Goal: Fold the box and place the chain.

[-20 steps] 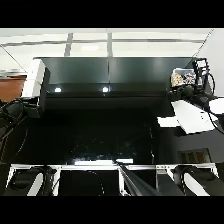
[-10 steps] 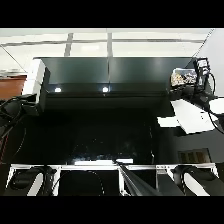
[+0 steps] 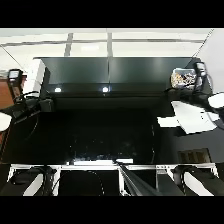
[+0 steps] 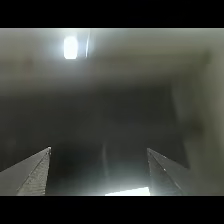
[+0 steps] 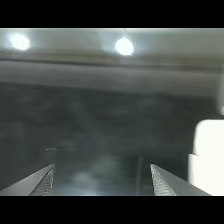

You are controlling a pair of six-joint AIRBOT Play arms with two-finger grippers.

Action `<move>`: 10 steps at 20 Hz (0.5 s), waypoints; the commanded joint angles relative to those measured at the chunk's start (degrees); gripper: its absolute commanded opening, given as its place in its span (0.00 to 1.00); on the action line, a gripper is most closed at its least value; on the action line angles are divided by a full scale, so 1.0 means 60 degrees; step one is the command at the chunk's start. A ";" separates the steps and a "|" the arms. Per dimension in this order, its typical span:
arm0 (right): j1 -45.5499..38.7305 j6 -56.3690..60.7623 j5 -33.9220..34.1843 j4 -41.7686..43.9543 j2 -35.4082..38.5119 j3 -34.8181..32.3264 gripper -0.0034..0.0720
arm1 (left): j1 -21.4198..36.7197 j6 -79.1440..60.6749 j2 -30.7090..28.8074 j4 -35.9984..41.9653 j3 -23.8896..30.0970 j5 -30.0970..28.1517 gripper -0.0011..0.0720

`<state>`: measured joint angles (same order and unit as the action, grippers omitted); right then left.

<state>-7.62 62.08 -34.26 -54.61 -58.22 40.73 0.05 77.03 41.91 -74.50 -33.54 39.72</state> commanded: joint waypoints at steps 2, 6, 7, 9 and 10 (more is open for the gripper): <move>-0.3082 0.3654 -0.0674 -0.4288 -0.0160 0.1275 0.99 | 0.0299 0.2484 0.0754 -0.3410 -0.1122 0.3628 0.99; -0.7169 0.3519 -0.1257 -0.3457 -0.1381 0.2849 0.99 | 0.0382 0.2488 0.0703 -0.2521 -0.1096 0.3650 0.99; -0.7766 0.2965 -0.1701 -0.2827 -0.1942 0.3326 0.99 | 0.0382 0.2492 0.0721 -0.2098 -0.1096 0.3493 0.99; -0.8357 0.0721 -0.3238 -0.1351 -0.3340 0.4470 0.99 | 0.0382 0.2492 0.0747 -0.1384 -0.1096 0.3158 0.99; -0.8338 -0.0539 -0.4306 -0.0933 -0.4044 0.5053 0.99 | 0.0382 0.2492 0.0765 -0.1133 -0.1096 0.3027 0.99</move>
